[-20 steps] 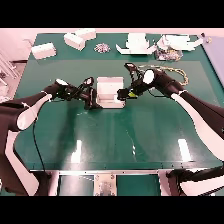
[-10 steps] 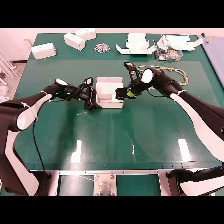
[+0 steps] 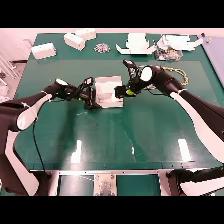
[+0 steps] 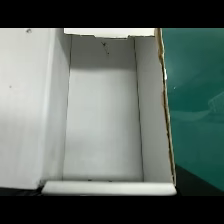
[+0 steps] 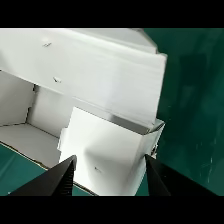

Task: Fold the box and place the chain.

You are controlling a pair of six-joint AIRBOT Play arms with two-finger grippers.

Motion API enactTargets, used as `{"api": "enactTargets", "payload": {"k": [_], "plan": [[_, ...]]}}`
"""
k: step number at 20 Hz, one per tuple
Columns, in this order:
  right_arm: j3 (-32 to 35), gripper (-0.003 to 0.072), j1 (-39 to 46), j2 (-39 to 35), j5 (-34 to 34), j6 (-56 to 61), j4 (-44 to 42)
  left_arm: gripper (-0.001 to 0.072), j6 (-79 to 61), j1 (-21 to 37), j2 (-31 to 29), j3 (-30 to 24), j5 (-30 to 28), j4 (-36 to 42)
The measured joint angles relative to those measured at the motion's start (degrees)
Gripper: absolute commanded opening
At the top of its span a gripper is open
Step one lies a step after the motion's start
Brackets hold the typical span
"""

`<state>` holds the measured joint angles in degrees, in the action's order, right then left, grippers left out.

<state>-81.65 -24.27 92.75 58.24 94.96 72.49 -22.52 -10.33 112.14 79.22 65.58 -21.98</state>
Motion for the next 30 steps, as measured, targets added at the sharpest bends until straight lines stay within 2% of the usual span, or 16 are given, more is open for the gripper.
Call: {"api": "enactTargets", "payload": {"k": [11,21,23,28,30], "plan": [[0.59,0.0516,0.00,1.57,4.04,1.88,2.95,0.0630,0.00,-0.02,0.00,0.00,0.02,-0.02],[0.59,0.0508,-1.01,2.80,0.46,3.32,3.43,0.0630,0.02,0.02,0.00,0.00,0.00,-0.04],[0.57,0.0484,-1.07,3.34,-0.02,3.48,3.43,0.0630,0.02,0.02,0.00,0.00,0.00,-0.04],[-0.15,0.0480,-1.11,5.27,-0.68,3.58,3.58,0.0631,0.02,0.02,0.00,0.00,0.02,-0.04],[-1.18,0.0433,-1.11,6.21,-0.79,3.65,3.69,0.0630,0.04,0.07,0.00,0.02,-0.02,-0.04]]}}
